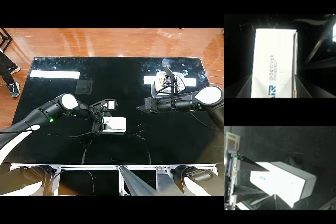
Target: Fold the box and place the chain.
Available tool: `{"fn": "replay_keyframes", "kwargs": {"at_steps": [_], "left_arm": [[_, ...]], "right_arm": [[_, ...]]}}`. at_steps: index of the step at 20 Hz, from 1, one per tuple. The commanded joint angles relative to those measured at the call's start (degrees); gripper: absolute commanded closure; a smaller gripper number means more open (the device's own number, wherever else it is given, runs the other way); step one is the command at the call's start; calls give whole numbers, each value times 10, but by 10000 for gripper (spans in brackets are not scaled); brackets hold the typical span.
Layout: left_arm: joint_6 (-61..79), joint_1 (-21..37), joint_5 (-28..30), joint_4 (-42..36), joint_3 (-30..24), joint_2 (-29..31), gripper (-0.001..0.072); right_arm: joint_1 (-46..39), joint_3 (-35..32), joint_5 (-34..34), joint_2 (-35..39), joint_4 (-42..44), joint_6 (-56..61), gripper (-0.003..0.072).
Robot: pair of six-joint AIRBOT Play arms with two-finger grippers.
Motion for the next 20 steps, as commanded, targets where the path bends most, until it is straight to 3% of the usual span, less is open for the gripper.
{"fn": "replay_keyframes", "kwargs": {"at_steps": [1,20], "left_arm": [[-8,0,1,6,0,-2,73],[-9,0,4,6,0,-10,73]], "right_arm": [[0,0,0,0,0,0,666],[0,0,0,0,-11,2,666]]}}
